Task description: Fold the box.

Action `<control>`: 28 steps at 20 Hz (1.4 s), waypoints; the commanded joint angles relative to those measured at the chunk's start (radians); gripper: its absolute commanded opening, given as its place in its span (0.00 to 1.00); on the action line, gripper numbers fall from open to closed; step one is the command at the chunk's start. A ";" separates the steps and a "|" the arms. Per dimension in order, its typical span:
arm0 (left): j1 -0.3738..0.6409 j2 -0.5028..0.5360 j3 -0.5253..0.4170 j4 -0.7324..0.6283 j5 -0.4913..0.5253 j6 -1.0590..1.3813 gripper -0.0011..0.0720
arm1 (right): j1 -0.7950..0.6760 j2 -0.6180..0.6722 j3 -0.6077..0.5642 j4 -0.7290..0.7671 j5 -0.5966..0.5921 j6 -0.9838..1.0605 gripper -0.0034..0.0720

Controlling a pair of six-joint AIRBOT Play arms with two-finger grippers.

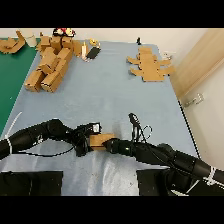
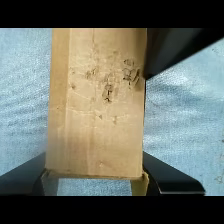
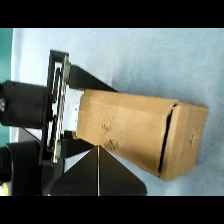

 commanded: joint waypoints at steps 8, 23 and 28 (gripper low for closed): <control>0.001 0.000 0.000 0.000 0.000 0.000 0.64 | 0.006 -0.062 -0.004 0.009 0.062 0.027 0.05; 0.001 0.000 0.000 0.000 0.000 0.000 0.64 | 0.018 -0.037 0.014 -0.067 0.063 0.026 0.05; 0.001 0.000 0.000 0.000 0.000 0.000 0.64 | -0.132 0.100 0.015 -0.216 -0.071 0.059 0.05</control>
